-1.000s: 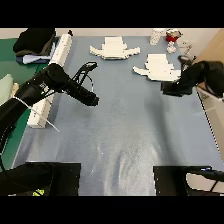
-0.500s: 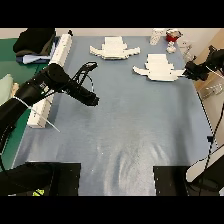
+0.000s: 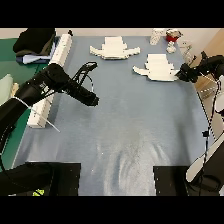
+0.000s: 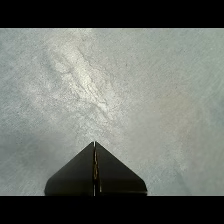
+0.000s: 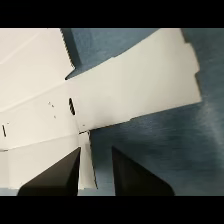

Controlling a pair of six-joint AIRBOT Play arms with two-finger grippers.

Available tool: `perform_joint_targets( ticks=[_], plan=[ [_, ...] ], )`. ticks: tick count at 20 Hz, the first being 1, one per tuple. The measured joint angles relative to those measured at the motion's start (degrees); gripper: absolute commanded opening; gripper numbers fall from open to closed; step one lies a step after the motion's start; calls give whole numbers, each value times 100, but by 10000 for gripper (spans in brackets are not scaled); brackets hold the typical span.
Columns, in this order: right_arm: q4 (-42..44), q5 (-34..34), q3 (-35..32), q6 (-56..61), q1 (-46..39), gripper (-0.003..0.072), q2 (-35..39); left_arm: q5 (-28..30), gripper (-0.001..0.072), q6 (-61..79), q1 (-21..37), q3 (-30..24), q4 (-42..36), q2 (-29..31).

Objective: Fold the box.

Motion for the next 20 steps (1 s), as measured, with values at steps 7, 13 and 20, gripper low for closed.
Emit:
perform_joint_targets(
  ticks=[7,13,20],
  plan=[
    [358,-503,39,-330,42,4,37,0,15,0,0,0,-2,0],
    [463,-1086,-730,-595,55,2,713,0,15,0,0,0,-2,0],
    [470,-951,-3917,-1032,55,2,3156,0,15,0,0,0,-2,0]
  ],
)
